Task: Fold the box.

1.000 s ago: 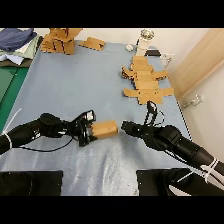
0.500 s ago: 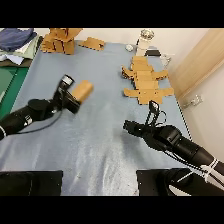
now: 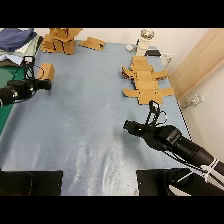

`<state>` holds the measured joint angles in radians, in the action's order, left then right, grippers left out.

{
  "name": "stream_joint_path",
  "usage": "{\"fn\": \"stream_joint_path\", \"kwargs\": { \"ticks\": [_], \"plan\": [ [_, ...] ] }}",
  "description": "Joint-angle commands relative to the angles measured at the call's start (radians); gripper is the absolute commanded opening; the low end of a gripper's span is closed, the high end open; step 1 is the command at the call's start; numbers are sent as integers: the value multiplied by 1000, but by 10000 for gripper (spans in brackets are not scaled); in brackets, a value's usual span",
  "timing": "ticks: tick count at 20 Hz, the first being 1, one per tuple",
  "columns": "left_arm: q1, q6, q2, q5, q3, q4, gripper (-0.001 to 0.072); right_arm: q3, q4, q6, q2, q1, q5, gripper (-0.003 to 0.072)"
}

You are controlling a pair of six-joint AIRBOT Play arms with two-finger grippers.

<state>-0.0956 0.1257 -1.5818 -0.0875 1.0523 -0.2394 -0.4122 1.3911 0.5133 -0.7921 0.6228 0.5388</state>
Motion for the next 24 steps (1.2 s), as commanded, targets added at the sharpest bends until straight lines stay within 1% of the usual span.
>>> {"fn": "stream_joint_path", "kwargs": {
  "ticks": [1, 4, 8, 15, 18, 19, 20, 24],
  "plan": [
    [-54, 56, -151, -20, 170, 0, 478, -1, 0, -1, 0, 0, -7, 4],
    [-56, 56, -251, -18, 280, -1, 478, -1, 0, -1, 0, 0, -7, 4],
    [-56, 54, -307, -19, 346, -10, 478, -1, 0, -1, 0, 0, -7, 4],
    [-55, 43, -326, -20, 357, -81, 478, -1, 0, -1, 0, 0, -7, 4],
    [-54, 43, -326, -21, 357, -84, 481, -1, 0, -1, 0, 0, -7, 4],
    [-54, 43, -326, -21, 357, -84, 550, -1, 0, -1, 0, 0, -7, 4],
    [-54, 44, -326, -21, 357, -83, 696, -1, 0, -1, 0, 0, -7, 4],
    [-54, 45, -321, -29, 357, -83, 696, -1, 0, 0, 0, 0, -7, 4]
  ]
}}
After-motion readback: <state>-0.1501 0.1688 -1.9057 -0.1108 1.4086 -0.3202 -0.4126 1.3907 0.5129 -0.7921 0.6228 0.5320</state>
